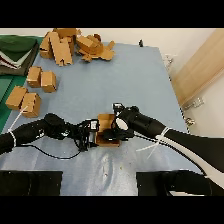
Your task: Fold the box.
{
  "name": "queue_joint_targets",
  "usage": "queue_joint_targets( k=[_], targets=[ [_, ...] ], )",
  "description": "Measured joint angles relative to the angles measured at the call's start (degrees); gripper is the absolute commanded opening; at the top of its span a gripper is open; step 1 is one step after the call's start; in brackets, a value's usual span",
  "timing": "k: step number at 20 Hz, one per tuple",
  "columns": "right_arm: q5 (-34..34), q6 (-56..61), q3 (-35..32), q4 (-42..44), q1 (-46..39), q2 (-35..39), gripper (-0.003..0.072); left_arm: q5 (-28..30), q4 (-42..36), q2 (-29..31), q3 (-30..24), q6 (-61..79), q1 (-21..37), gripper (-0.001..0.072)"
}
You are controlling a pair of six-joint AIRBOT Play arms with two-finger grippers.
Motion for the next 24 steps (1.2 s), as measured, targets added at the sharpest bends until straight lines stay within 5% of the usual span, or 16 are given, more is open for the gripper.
queue_joint_targets(
  k=[6,12,15,19,20,24],
  targets=[
    [1.7,3.7,0.5,-1.7,0.5,-1.6,0.0024,0.0,0.0,0.0,0.0,0.0,0.0,0.0456],
    [1.9,5.0,0.5,-2.3,1.2,-1.9,0.0006,-0.1,0.0,0.0,0.0,0.0,0.0,0.0456],
    [1.3,4.6,0.5,-2.7,1.7,-1.9,0.0232,-0.1,0.0,0.0,0.0,0.2,0.0,0.0456],
    [1.1,4.8,0.5,-2.6,1.9,-1.6,0.0246,-0.1,0.0,0.0,0.0,0.2,0.0,0.0456],
    [1.2,4.9,0.5,-2.2,2.0,-1.2,0.0366,-0.1,0.1,0.0,0.0,0.2,0.0,0.0456],
    [2.5,6.4,0.6,-2.5,2.0,2.0,0.0388,-0.2,0.1,0.0,0.0,0.3,0.0,0.0456]
  ],
)
